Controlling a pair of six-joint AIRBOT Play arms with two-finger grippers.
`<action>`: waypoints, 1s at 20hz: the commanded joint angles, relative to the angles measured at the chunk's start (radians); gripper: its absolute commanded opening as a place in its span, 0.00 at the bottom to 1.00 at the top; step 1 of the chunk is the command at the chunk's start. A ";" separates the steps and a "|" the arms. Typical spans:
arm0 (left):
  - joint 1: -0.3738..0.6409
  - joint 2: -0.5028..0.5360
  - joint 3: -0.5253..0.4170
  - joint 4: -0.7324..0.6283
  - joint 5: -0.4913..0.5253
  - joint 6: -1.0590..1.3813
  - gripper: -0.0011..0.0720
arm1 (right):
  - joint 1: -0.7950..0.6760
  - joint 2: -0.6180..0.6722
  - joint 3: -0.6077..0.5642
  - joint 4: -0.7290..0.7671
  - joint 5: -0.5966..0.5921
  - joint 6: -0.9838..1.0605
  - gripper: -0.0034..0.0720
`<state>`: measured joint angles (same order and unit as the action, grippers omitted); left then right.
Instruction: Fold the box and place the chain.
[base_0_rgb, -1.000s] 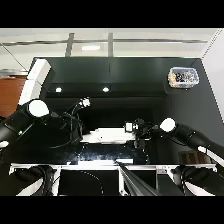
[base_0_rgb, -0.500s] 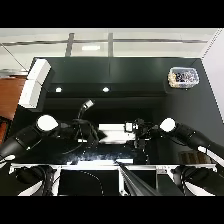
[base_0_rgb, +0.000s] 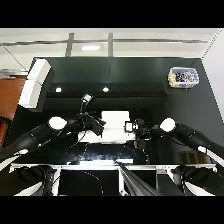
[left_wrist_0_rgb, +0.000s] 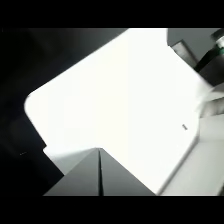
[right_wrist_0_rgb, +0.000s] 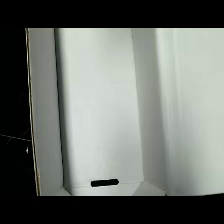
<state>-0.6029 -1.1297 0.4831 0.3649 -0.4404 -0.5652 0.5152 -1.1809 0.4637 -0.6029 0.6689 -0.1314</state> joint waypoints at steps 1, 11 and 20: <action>-0.030 -0.036 -0.001 0.048 0.013 0.047 0.06 | 0.000 -0.001 0.000 0.000 -0.002 0.000 0.68; 0.166 0.237 0.001 0.360 -0.278 0.040 0.16 | 0.000 -0.001 -0.001 0.000 -0.002 0.000 0.68; 0.194 0.241 -0.083 0.557 -0.517 0.354 0.95 | 0.000 -0.001 -0.001 0.000 -0.001 0.000 0.68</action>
<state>-0.3943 -0.8845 0.4294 0.9001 -0.9245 -0.3599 0.5152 -1.1809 0.4637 -0.6029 0.6678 -0.1314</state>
